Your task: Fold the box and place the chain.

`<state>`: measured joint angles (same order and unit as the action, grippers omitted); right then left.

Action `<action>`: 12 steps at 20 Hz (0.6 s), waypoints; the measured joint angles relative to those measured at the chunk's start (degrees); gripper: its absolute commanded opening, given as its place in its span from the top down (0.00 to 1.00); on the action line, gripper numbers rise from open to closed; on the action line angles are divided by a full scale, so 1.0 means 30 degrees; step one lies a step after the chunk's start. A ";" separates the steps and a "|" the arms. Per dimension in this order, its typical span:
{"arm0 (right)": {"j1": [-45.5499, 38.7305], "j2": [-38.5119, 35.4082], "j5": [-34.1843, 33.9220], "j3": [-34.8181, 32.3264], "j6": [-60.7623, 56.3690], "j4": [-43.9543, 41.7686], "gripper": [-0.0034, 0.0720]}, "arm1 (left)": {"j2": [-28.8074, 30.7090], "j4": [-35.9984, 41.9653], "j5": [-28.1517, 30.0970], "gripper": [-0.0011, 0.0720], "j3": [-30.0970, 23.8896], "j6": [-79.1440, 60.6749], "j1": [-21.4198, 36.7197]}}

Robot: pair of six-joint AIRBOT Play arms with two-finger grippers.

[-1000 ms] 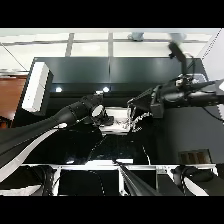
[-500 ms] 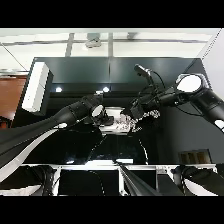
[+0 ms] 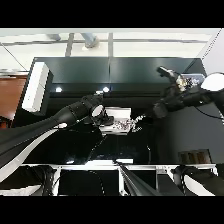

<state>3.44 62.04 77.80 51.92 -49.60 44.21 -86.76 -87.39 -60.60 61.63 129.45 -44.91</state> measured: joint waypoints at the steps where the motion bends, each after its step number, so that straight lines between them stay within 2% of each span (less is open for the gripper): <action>1: -0.0597 -0.0342 -0.0379 -0.0889 0.0211 0.0240 0.01 | 0.0000 0.0000 0.0000 0.94 0.0000 -0.0007 0.0000; 3: -0.1086 -0.0707 -0.1974 -0.2878 0.1290 0.0634 0.01 | 0.0000 0.0000 0.0007 0.94 0.0000 -0.0007 0.0000; 6: -0.0262 -0.0648 -0.5049 -0.5209 0.4896 0.0809 0.02 | 0.0000 0.0000 0.0007 0.94 0.0000 -0.0007 0.0000; 9: 0.1501 0.0015 -0.8575 -0.6251 0.9704 0.0678 0.02 | 0.0000 0.0007 0.0007 0.94 0.0000 -0.0007 0.0000; 12: 0.2572 0.0933 -1.1497 -0.6557 1.3886 -0.0852 0.02 | 0.0000 0.0007 0.0015 0.94 0.0000 -0.0007 0.0000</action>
